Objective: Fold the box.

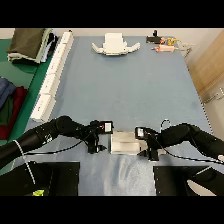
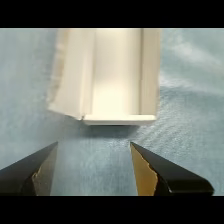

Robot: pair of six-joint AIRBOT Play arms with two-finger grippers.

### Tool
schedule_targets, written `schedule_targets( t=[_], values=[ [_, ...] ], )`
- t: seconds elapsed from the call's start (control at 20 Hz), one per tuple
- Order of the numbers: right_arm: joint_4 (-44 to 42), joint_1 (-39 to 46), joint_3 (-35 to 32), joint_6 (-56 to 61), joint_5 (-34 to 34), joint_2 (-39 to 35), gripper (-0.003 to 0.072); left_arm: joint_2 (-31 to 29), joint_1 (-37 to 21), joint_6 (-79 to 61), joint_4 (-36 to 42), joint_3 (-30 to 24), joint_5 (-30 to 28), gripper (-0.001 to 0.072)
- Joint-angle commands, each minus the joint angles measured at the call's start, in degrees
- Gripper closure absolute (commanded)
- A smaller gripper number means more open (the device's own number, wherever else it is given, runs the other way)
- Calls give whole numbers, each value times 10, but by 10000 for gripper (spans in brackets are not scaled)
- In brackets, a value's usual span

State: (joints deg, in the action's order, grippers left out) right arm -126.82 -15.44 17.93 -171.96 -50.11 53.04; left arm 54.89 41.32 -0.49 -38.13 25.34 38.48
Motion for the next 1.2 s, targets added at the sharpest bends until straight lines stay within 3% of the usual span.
schedule_targets(
  t=[0.0, 0.5, 0.8, 1.15],
  values=[
    [0, 0, 0, 0, 1, 0, 166, 1, -6, -174, 114, -37, 0, 11],
    [0, 0, 0, 0, 0, 0, 166, 43, -5, -182, 178, -40, -24, 11],
    [0, 0, 0, 0, 0, 0, 166, 63, 41, -182, 204, -38, -56, 10],
    [0, 0, 0, 0, 1, 0, 166, 73, 51, -179, 216, -33, -71, 11]
  ],
)
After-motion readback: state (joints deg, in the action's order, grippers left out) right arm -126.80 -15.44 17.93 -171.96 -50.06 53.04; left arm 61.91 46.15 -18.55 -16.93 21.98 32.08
